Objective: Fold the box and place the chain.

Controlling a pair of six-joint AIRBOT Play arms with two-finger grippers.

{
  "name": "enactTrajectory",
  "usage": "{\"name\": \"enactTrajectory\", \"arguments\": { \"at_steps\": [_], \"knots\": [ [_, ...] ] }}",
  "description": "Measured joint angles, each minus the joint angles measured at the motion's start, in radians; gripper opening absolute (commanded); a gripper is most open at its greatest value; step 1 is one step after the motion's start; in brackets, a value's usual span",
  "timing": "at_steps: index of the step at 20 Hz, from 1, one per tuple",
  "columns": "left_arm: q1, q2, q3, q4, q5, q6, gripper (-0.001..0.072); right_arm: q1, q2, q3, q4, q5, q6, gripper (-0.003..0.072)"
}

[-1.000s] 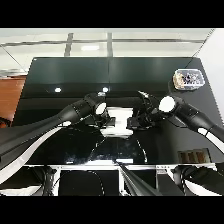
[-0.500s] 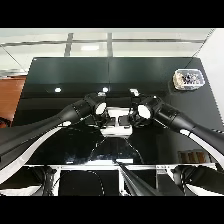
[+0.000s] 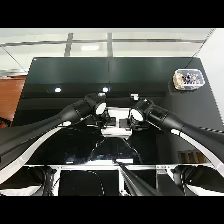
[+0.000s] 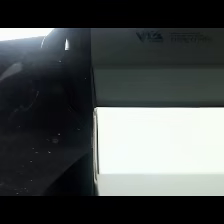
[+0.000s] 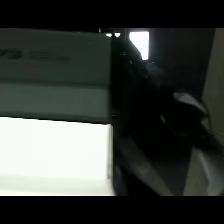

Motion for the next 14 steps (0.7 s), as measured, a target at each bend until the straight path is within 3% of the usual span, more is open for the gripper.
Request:
{"name": "enactTrajectory", "arguments": {
  "at_steps": [1,4,5,6,7,9,12,13,14],
  "knots": [
    [0.0,0.0,0.0,0.001,-0.001,-0.001,0.003,0.001,-0.002,0.001,-0.003,0.004,0.011,0.0017],
    [0.0,0.0,0.0,0.001,-0.004,-0.003,0.003,0.002,-0.006,0.001,-0.005,0.007,0.033,0.0022],
    [0.0,0.0,0.0,0.002,-0.004,-0.003,0.003,0.002,-0.007,0.001,-0.003,0.007,0.037,0.0061],
    [0.0,0.0,0.0,0.002,-0.004,-0.002,0.0031,0.002,-0.008,0.001,-0.002,0.005,0.042,0.0262],
    [0.0,0.0,0.0,0.003,-0.009,0.001,0.0031,0.002,-0.01,-0.002,-0.001,0.005,0.046,0.0277],
    [0.0,0.0,0.0,0.004,-0.009,0.001,0.003,0.002,-0.01,0.0,0.005,-0.002,0.047,0.0021],
    [0.0,0.0,0.0,0.003,-0.009,0.001,0.003,0.001,-0.01,0.0,0.01,0.0,0.05,0.0023],
    [0.0,0.0,0.0,0.003,-0.008,0.001,0.003,0.0,-0.01,0.0,0.01,0.0,0.05,0.0101],
    [0.0,0.0,0.0,0.003,-0.009,0.0,0.0031,-0.002,-0.01,0.0,0.012,-0.001,0.05,0.0321]
  ]
}}
